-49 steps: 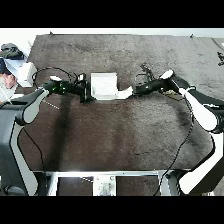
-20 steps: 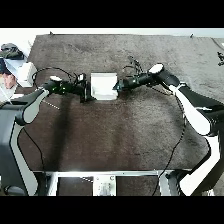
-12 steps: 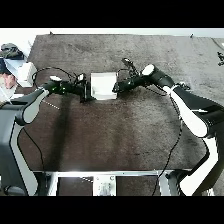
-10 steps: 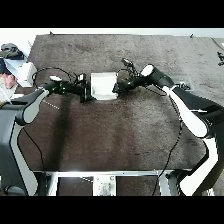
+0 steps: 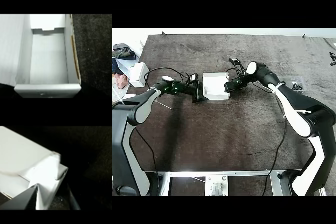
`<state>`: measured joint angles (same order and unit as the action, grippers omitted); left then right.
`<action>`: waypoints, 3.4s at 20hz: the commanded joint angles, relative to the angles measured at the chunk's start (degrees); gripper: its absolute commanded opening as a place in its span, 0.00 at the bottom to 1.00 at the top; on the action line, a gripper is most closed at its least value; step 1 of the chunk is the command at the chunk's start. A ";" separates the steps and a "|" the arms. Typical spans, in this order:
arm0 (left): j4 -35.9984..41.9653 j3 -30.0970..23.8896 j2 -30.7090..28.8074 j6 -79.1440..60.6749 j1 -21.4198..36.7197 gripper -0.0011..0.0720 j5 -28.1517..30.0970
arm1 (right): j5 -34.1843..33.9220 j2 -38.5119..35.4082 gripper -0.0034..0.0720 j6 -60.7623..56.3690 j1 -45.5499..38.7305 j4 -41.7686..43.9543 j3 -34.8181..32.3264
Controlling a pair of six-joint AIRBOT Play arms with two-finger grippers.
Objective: Fold the box and place the chain.
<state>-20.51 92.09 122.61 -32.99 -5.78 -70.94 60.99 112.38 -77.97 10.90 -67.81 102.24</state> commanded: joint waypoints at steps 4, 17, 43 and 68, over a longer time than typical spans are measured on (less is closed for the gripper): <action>-0.02 0.02 -0.04 -0.02 0.00 0.29 0.00 | 6.71 2.25 0.59 -15.10 5.01 -15.58 7.48; -0.02 0.02 -0.04 -0.02 0.00 0.30 0.00 | 9.55 7.34 0.59 -22.10 6.78 -16.74 14.71; -0.02 0.02 -0.04 -0.02 0.00 0.29 0.02 | 11.02 9.73 0.54 -26.56 8.46 -23.19 14.78; -0.02 0.02 -0.04 -0.02 0.00 0.29 0.02 | 7.52 10.03 0.34 -29.90 8.55 -25.86 14.73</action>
<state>-20.49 92.09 122.61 -33.04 -5.80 -70.83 68.82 122.56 -107.02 19.42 -93.69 116.92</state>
